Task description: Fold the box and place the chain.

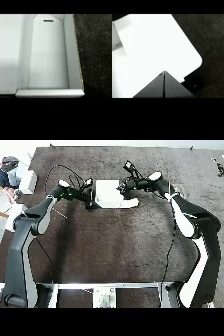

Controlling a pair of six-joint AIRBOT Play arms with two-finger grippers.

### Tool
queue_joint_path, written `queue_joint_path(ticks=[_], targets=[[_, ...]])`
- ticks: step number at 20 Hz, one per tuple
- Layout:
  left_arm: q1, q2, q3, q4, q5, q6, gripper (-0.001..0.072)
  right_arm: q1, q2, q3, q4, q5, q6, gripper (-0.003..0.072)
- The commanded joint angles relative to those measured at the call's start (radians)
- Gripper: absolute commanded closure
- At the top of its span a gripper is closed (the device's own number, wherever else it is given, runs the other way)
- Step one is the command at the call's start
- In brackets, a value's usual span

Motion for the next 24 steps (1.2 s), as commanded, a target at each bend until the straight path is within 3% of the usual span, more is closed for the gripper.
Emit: queue_joint_path(ticks=[1,7,11,14,17,18,19,20,24], targets=[[0.001,-0.001,0.000,0.000,0.000,0.000,0.0228,0.001,-0.023,0.000,-0.009,0.010,-0.002,0.0676],[0.001,-0.001,0.000,0.000,0.001,0.000,0.0228,-0.002,-0.013,0.001,-0.049,0.004,-0.002,0.0676],[0.001,-0.001,0.000,0.000,0.001,0.000,0.0228,-0.002,0.058,0.001,-0.049,0.002,-0.002,0.0676],[0.001,-0.001,0.000,0.000,0.001,0.000,0.0228,-0.021,0.143,0.001,-0.078,0.093,0.003,0.0676],[0.001,-0.001,0.000,0.000,0.001,0.000,0.0228,-0.048,0.200,0.001,-0.214,0.241,0.028,0.0676],[0.001,-0.001,0.000,0.000,0.004,0.000,0.0228,-0.052,0.204,0.000,-0.270,0.275,0.028,0.0549],[0.001,-0.001,0.000,0.000,0.006,0.000,0.0228,-0.051,0.201,-0.003,-0.326,0.278,0.027,0.0121],[0.001,-0.001,0.000,0.000,0.006,0.000,0.0228,-0.049,0.190,-0.004,-0.375,0.277,0.016,-0.0011],[0.001,-0.001,0.000,0.000,0.007,0.000,0.0228,-0.043,0.111,-0.003,-0.393,0.261,-0.075,-0.0008]])
